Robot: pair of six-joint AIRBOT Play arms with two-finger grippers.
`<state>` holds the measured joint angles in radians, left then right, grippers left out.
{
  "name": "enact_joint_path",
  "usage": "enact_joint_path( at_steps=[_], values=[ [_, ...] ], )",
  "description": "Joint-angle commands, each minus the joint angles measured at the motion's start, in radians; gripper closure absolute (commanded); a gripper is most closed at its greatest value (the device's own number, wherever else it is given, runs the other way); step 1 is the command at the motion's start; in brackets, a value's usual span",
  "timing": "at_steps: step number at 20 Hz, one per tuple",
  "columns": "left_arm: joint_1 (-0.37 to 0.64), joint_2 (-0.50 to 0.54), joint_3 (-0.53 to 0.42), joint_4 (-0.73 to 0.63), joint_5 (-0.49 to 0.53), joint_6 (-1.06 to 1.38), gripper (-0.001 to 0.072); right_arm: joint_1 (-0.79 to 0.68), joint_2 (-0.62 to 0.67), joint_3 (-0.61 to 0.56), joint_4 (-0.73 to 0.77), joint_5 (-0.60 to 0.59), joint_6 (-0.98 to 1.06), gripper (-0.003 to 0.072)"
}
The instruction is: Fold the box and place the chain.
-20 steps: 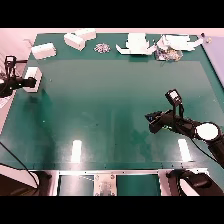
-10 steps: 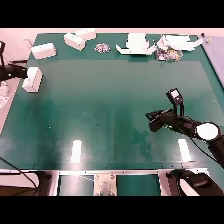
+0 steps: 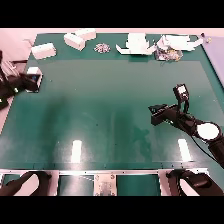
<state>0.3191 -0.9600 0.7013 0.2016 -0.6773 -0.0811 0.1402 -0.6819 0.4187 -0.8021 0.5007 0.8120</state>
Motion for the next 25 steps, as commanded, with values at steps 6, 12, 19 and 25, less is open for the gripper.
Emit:
enact_joint_path(
  at_steps=[6,12,19,25],
  values=[
    [-0.285,0.396,-0.636,-0.802,0.140,0.803,0.0698,0.001,0.017,-0.047,-0.002,-0.209,-0.011,0.0686],
    [-0.325,0.393,-0.661,-0.805,0.192,0.808,0.0691,0.000,0.024,-0.125,-0.002,-0.257,-0.011,0.0684],
    [-0.325,0.393,-0.660,-0.807,0.189,0.751,0.0691,0.000,0.024,-0.128,-0.002,-0.258,-0.011,0.0684],
    [-0.325,0.393,-0.660,-0.807,0.187,0.751,0.0691,0.000,0.024,-0.128,-0.002,-0.257,-0.011,0.0684]
  ],
)
